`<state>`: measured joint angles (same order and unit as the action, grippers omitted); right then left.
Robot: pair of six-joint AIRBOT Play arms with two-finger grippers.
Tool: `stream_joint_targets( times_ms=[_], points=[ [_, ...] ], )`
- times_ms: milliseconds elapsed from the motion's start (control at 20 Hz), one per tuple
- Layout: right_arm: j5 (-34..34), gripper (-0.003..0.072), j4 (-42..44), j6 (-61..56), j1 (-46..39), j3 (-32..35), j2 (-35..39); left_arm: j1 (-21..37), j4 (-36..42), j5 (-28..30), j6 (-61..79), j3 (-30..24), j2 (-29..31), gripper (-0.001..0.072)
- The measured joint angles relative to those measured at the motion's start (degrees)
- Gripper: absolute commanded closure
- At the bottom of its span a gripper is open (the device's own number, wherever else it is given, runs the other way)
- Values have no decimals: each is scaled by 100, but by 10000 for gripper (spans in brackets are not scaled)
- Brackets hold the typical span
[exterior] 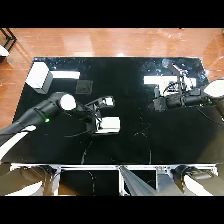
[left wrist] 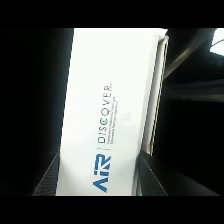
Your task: Fold the box and place the chain.
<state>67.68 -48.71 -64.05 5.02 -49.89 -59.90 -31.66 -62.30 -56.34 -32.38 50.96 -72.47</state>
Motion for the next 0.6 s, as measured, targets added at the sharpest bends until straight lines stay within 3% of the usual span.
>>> stream_joint_targets(
  times_ms=[250,450,600],
  points=[
    [-2,667,-4,0,0,0,0,1189,-629,-999,-951,15,739,454],
    [-52,666,-131,0,0,0,0,2785,-994,-1482,-1217,20,1266,453],
    [-98,666,-195,0,2,0,0,4218,-1106,-1360,-1296,20,1397,453]
  ],
)
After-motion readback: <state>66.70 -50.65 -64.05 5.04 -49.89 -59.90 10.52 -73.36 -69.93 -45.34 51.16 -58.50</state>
